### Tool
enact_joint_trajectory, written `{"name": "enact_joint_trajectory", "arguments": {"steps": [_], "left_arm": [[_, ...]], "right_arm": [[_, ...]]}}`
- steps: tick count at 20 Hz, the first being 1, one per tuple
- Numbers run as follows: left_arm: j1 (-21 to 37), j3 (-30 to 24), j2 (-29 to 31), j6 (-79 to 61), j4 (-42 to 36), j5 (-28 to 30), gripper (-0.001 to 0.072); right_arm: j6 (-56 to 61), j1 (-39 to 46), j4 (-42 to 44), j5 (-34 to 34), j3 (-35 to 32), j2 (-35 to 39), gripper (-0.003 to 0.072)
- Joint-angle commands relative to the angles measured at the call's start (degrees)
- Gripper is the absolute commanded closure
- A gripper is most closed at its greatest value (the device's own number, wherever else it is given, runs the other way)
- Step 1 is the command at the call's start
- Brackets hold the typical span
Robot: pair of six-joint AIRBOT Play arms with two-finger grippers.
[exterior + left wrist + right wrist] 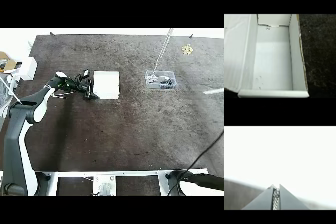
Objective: Fold the box and place the chain.
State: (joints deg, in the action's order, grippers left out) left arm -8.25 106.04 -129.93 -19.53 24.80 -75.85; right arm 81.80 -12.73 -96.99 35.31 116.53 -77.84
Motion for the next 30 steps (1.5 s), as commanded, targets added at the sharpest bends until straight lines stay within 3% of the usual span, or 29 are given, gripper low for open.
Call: {"name": "enact_joint_trajectory", "arguments": {"steps": [1, 13, 17, 23, 27, 30], "left_arm": [[-0.02, 0.02, -0.02, -0.02, 0.00, 0.00, 0.0355], [-0.02, 0.02, -0.02, -0.02, 0.00, 0.00, 0.0355], [-0.02, 0.02, -0.02, -0.02, 0.00, 0.02, 0.0355], [-0.02, 0.02, -0.02, -0.02, 0.00, 0.02, 0.0355], [-0.02, 0.02, -0.02, -0.02, 0.00, 0.00, 0.0355], [-0.02, 0.02, -0.02, -0.02, 0.00, 0.02, 0.0356]], "right_arm": [[-3.91, -3.13, -0.70, -9.22, 0.02, 3.74, 0.0686], [-4.04, -14.69, 1.27, -8.48, -3.19, 3.52, 0.0686], [-4.00, -17.46, 4.31, -9.25, -12.24, 3.52, 0.0686], [-3.96, -19.69, 16.96, -25.27, -32.35, 2.03, 0.0686], [-3.61, -19.98, 29.33, -28.92, -39.19, -6.12, 0.0686], [-3.48, -19.98, 30.77, -28.00, -40.57, -13.51, 0.0685]]}}
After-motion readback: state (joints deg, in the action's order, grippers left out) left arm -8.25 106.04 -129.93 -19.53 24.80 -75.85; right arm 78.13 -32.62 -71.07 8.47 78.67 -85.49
